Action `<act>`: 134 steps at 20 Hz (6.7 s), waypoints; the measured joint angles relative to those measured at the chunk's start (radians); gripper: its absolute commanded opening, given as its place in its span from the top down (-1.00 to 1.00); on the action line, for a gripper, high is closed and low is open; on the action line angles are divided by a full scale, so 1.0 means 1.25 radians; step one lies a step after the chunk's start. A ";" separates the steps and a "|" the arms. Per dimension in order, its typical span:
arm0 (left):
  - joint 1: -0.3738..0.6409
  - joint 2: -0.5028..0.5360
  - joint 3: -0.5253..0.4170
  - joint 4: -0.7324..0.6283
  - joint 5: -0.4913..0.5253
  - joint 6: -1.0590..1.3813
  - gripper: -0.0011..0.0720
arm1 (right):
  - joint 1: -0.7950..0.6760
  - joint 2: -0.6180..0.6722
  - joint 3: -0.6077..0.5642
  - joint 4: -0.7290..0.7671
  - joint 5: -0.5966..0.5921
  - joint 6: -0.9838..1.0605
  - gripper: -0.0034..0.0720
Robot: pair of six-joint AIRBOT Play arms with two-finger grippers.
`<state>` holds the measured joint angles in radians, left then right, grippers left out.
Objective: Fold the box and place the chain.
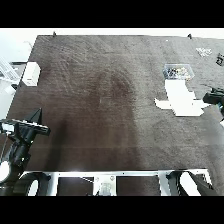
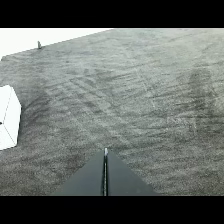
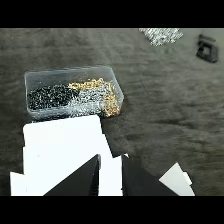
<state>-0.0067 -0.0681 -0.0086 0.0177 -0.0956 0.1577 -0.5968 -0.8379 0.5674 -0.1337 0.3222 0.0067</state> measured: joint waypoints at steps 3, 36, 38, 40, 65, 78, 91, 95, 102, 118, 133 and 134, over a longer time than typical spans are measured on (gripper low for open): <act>0.000 0.000 0.000 0.000 0.000 0.000 0.91 | -0.107 -0.085 0.060 0.015 0.102 0.018 0.43; 0.000 0.000 0.000 0.000 -0.001 0.000 0.90 | -0.226 -1.024 1.203 -0.683 0.988 0.568 -0.38; 0.000 0.000 0.000 0.000 -0.001 0.000 0.91 | -0.225 -1.033 1.205 -0.675 0.987 0.574 -0.38; 0.000 0.000 0.000 0.000 -0.001 0.000 0.90 | -0.221 -1.040 1.202 -0.667 0.987 0.580 -0.38; 0.000 0.000 0.000 0.000 -0.001 0.000 0.91 | -0.207 -1.089 1.145 -0.619 1.088 0.592 0.87; 0.000 0.000 0.000 0.000 -0.001 0.000 0.90 | -0.114 -0.959 0.893 -0.376 1.200 0.522 0.88; 0.000 0.000 0.000 0.000 -0.001 0.000 0.91 | 0.261 -0.603 0.299 -0.157 0.752 0.438 0.88; 0.000 0.000 0.000 0.000 -0.001 0.000 0.91 | 0.349 -0.596 0.306 -0.149 0.601 0.496 0.88; 0.000 0.000 0.000 0.000 -0.001 0.000 0.91 | 0.420 -0.595 0.310 -0.145 0.463 0.521 0.88; 0.000 0.000 0.000 0.000 -0.056 -0.002 -0.16 | 0.524 -0.609 0.311 -0.129 0.327 0.537 0.88; 0.000 -0.372 0.223 -0.039 -0.193 -0.001 -0.16 | 0.528 -0.610 0.311 -0.124 0.302 0.534 0.88; 0.000 -0.439 0.265 -0.041 -0.212 -0.002 -0.16 | 0.527 -0.610 0.311 -0.124 0.302 0.534 0.88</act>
<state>-0.0063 -0.6174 0.3229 -0.0330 -0.3603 0.1547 0.0624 -1.6001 0.9562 -0.2882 0.6991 0.6743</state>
